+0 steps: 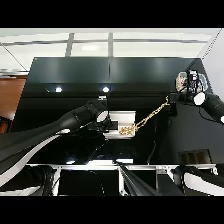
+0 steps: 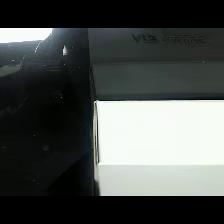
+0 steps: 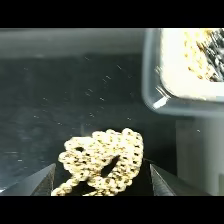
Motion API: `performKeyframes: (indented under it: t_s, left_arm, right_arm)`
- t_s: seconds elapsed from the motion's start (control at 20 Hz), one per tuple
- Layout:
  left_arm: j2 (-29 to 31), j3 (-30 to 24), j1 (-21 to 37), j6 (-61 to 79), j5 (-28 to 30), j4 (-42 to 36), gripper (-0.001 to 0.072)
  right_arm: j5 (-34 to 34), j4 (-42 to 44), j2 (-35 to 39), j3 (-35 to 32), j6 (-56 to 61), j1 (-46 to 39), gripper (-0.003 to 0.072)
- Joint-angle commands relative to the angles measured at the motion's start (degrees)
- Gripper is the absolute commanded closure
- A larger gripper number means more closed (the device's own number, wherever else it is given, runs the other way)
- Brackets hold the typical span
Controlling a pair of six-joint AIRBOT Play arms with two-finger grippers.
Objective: Fold the box and place the chain.
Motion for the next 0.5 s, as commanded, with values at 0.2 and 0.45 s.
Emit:
performKeyframes:
  t_s: [0.2,0.45]
  left_arm:
    - [0.0,0.0,0.02,0.0,0.0,-0.26,0.0681]
    - [0.0,0.0,0.02,0.0,-0.04,-0.26,0.0682]
  right_arm:
    - [3.76,-5.25,-3.41,3.26,5.05,2.84,-0.0027]
    - [6.21,-5.68,-5.16,3.26,5.09,2.86,-0.0025]
